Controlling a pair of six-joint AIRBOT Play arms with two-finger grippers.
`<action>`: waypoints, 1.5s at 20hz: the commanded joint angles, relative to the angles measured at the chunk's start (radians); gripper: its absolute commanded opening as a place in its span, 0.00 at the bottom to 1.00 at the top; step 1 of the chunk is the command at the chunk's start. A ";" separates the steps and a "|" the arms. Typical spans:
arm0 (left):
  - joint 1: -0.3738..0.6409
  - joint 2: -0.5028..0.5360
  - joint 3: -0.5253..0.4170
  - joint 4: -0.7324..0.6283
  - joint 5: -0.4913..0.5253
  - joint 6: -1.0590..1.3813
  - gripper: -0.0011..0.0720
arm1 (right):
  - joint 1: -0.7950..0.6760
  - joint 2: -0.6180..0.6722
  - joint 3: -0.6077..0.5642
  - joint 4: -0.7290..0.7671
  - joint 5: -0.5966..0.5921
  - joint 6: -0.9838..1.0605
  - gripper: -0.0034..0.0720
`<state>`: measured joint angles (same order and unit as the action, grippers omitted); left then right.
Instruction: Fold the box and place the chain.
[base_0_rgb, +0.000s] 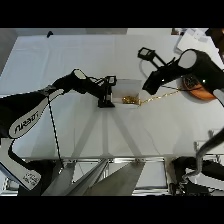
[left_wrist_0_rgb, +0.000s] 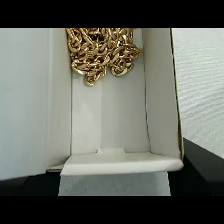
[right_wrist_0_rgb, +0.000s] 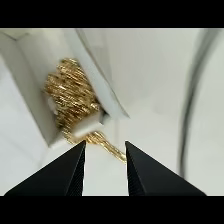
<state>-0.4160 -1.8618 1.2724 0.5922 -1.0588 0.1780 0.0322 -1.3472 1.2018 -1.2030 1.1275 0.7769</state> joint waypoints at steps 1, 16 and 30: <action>0.001 0.000 0.000 0.000 0.000 0.000 0.39 | -0.120 0.006 0.001 -0.043 0.018 0.175 0.42; 0.001 0.000 0.000 0.000 0.000 0.000 0.39 | -0.166 -0.217 0.000 -0.173 0.037 -0.570 0.60; 0.001 0.000 0.000 0.000 0.000 0.000 0.39 | -0.139 -0.291 -0.042 -0.077 -0.027 -0.673 0.53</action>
<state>-0.4160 -1.8618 1.2724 0.5922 -1.0588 0.1780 -0.1154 -1.6196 1.1641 -1.2888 1.1179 0.1165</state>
